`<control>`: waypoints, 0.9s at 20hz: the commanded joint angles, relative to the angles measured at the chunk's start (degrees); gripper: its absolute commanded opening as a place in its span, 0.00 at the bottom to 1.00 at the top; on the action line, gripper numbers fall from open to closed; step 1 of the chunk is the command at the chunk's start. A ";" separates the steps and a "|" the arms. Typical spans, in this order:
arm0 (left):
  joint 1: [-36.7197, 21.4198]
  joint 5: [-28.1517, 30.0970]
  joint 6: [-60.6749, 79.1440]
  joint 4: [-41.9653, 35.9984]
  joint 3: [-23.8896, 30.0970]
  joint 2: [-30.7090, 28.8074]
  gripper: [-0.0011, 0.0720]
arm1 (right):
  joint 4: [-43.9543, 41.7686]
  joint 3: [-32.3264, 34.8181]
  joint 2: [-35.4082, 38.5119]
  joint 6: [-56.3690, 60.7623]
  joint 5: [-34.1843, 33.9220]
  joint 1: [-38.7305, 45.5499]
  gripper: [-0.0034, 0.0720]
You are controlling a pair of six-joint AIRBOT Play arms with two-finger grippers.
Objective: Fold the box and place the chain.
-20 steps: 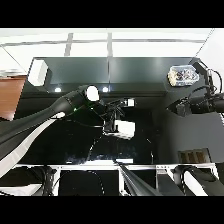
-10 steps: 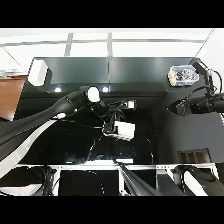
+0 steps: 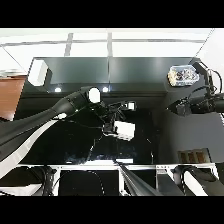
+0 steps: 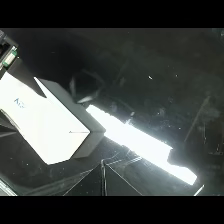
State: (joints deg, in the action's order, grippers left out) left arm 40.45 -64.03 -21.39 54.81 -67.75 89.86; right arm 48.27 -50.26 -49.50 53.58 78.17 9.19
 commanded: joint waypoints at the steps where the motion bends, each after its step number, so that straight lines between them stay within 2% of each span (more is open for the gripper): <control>1: 0.61 1.68 -0.11 0.83 -0.02 0.15 0.99 | 0.00 0.11 0.04 0.04 0.02 0.00 0.06; 6: 3.45 7.56 -0.02 1.97 0.02 1.57 0.99 | -0.02 2.21 0.04 0.13 -0.33 0.00 0.06; 11: 7.02 18.36 -0.02 1.64 0.02 2.16 0.99 | 0.00 3.98 0.04 1.20 -2.56 0.00 0.06; 13: 7.72 20.06 -0.07 1.62 0.02 2.58 0.98 | 0.00 3.98 0.04 1.75 -2.86 0.00 0.06; 14: 7.72 19.69 -0.11 1.57 0.04 2.78 0.94 | 0.02 3.98 0.04 1.84 -2.86 0.00 0.06; 15: 7.72 18.86 -0.15 1.62 0.02 2.86 0.65 | 0.07 3.98 0.04 1.97 -2.93 0.02 0.06; 16: 7.56 17.90 -1.68 2.32 -0.02 2.67 0.42 | 0.46 3.98 0.04 2.21 -3.15 0.04 0.06; 18: 6.47 17.20 -9.11 6.34 -0.02 0.79 0.41 | 2.34 3.98 0.04 3.52 -3.96 0.13 0.06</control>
State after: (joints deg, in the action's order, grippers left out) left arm 47.48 -46.61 -23.97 57.52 -67.72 91.96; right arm 48.95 -46.35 -49.47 55.61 75.20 9.23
